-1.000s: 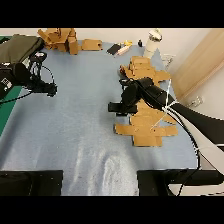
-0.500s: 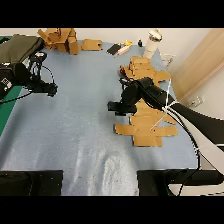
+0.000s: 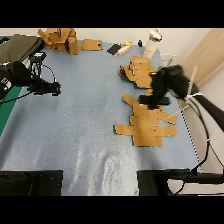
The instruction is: Fold the box.
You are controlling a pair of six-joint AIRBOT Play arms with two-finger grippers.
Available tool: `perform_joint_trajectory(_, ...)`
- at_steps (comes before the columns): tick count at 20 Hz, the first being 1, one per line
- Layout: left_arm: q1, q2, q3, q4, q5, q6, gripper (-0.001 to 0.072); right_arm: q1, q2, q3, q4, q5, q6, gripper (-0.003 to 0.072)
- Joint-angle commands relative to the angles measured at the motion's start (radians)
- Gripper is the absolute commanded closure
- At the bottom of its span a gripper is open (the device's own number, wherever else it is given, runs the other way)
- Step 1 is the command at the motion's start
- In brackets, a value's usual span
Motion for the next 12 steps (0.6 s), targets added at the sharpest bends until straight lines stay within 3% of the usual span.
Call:
perform_joint_trajectory(1, 0.001, 0.000, 0.001, -0.037, 0.019, -0.003, 0.0148, -0.217, 0.043, -0.012, -0.045, -0.106, -0.130, 0.0379)
perform_joint_trajectory(2, 0.001, 0.000, 0.001, -0.037, 0.022, -0.003, 0.0148, -0.273, 0.050, -0.035, -0.041, -0.107, -0.179, 0.0303)
perform_joint_trajectory(7, 0.001, 0.000, 0.001, -0.039, 0.020, -0.004, 0.0148, -0.480, 0.053, -0.186, 0.007, -0.048, -0.412, 0.0303)
perform_joint_trajectory(12, 0.001, 0.000, 0.001, -0.056, 0.021, -0.003, 0.0148, -0.621, 0.053, -0.248, 0.158, 0.023, -0.585, 0.0302)
